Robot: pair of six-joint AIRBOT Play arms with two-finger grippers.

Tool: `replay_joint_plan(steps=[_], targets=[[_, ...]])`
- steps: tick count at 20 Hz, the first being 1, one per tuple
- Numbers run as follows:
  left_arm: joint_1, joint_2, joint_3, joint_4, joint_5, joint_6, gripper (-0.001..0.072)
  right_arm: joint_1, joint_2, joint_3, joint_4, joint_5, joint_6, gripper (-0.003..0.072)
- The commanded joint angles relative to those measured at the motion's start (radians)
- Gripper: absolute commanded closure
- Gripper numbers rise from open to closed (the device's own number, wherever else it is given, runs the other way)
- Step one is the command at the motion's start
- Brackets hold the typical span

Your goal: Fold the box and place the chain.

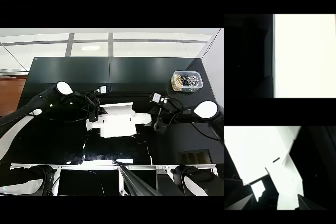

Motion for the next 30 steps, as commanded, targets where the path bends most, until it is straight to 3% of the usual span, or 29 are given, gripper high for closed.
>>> replay_joint_plan(steps=[1, 10, 15, 18, 23, 27, 30], targets=[[-0.015, -0.034, -0.003, 0.021, 0.009, 0.039, 0.0684, 0.086, -0.031, 0.003, -0.008, -0.069, -0.053, 0.0047], [-0.015, -0.052, -0.003, 0.065, -0.008, 0.038, 0.0683, 0.169, -0.173, 0.002, -0.085, -0.057, -0.056, 0.0047], [-0.015, -0.052, -0.003, 0.065, -0.007, 0.038, 0.0683, 0.222, -0.205, -0.040, -0.055, -0.058, -0.075, 0.0048], [-0.015, -0.052, -0.003, 0.065, -0.007, 0.038, 0.0683, 0.253, -0.205, -0.092, 0.066, -0.134, -0.075, 0.0048], [-0.015, -0.052, -0.003, 0.064, -0.008, 0.038, 0.0683, 0.349, -0.205, -0.110, 0.167, -0.406, -0.076, 0.0048], [-0.015, -0.052, -0.003, 0.062, -0.008, 0.038, 0.0682, 0.355, -0.167, -0.068, 0.140, -0.431, -0.075, 0.0047], [-0.015, -0.052, -0.003, 0.062, -0.008, 0.038, 0.0683, 0.333, -0.124, -0.052, -0.014, -0.425, -0.075, 0.0047]])
